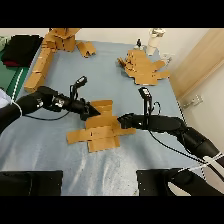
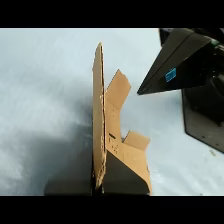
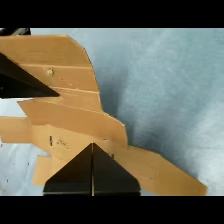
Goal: Fold the box.
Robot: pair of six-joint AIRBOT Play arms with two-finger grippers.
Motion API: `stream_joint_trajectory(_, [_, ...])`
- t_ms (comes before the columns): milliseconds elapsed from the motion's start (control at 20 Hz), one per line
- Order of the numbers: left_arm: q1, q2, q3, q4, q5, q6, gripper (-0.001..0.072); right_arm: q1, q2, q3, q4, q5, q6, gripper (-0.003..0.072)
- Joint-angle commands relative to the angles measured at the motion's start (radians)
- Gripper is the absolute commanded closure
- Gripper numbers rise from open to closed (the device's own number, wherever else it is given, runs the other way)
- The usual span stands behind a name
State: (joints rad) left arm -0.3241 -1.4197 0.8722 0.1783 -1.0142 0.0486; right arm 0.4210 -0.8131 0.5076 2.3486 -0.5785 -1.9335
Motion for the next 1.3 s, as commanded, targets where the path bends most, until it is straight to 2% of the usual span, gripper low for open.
stream_joint_trajectory(0, [-0.069, 0.087, -0.101, -0.113, 0.117, 0.238, 0.0701, -0.001, 0.002, 0.004, 0.003, -0.052, 0.025, 0.0683])
stream_joint_trajectory(100, [-0.076, 0.125, -0.159, -0.140, 0.121, 0.317, 0.0701, -0.001, 0.002, 0.004, -0.037, -0.051, 0.055, 0.0683])
stream_joint_trajectory(250, [-0.091, 0.137, -0.212, -0.156, 0.123, 0.393, 0.0700, -0.001, 0.002, 0.004, -0.202, -0.115, 0.206, 0.0683])
stream_joint_trajectory(400, [-0.116, 0.135, -0.237, -0.152, 0.123, 0.444, 0.0700, -0.001, 0.002, 0.004, -0.494, -0.183, 0.475, 0.0683])
stream_joint_trajectory(500, [-0.124, 0.135, -0.243, -0.153, 0.121, 0.453, 0.0700, -0.001, 0.002, 0.004, -0.612, -0.183, 0.593, 0.0683])
stream_joint_trajectory(850, [-0.125, 0.135, -0.244, -0.148, 0.010, 0.452, 0.0700, -0.001, 0.002, 0.001, -0.624, -0.182, 0.608, 0.0683])
stream_joint_trajectory(1000, [-0.123, 0.117, -0.244, -0.149, 0.038, 0.435, 0.0699, -0.001, 0.002, 0.000, -0.622, -0.182, 0.608, 0.0683])
stream_joint_trajectory(1250, [-0.125, 0.064, -0.244, -0.127, 0.031, 0.429, 0.0699, -0.001, 0.002, -0.011, -0.620, -0.171, 0.608, 0.0683])
